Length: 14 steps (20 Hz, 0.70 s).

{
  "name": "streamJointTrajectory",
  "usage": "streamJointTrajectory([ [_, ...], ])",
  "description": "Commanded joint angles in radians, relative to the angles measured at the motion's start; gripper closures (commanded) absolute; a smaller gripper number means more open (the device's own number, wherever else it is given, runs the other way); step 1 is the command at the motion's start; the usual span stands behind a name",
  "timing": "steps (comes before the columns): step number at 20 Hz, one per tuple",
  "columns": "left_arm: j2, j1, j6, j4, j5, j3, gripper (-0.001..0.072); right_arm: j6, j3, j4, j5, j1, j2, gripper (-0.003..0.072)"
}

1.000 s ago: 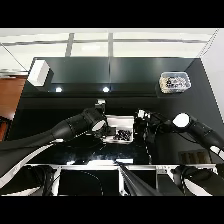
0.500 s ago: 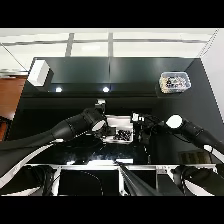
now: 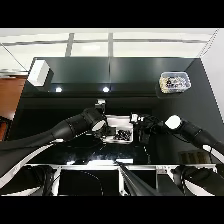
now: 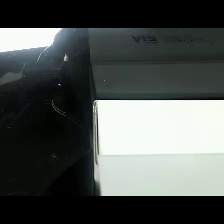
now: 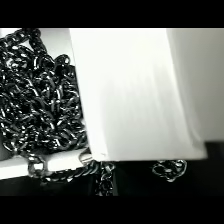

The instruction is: Fold the box and place the chain.

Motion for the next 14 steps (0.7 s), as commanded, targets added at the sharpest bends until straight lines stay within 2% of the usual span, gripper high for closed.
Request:
streamJointTrajectory([
  [1,0.000,0.000,0.000,0.000,0.000,0.000,0.0677,0.030,0.000,-0.005,0.027,0.001,0.005,0.0559],
  [4,0.000,0.000,0.000,0.000,0.000,0.000,0.0677,0.090,0.000,-0.036,0.025,-0.011,0.060,0.0559],
  [7,0.000,0.000,0.000,0.000,0.000,0.000,0.0677,0.290,0.000,-0.125,0.030,-0.051,0.183,0.0559],
  [8,0.000,0.000,0.000,0.000,0.000,0.000,0.0677,0.356,0.002,-0.153,0.049,-0.067,0.237,0.0560],
  [11,0.000,0.000,0.000,0.000,0.000,0.000,0.0677,0.589,0.042,-0.185,0.206,-0.108,0.387,0.0560],
  [13,0.000,0.000,0.000,0.000,0.001,0.000,0.0677,0.638,0.048,-0.192,0.248,-0.108,0.422,0.0556],
  [14,0.000,0.000,0.000,0.000,0.001,0.000,0.0677,0.638,0.043,-0.212,0.252,-0.108,0.411,0.0517],
])
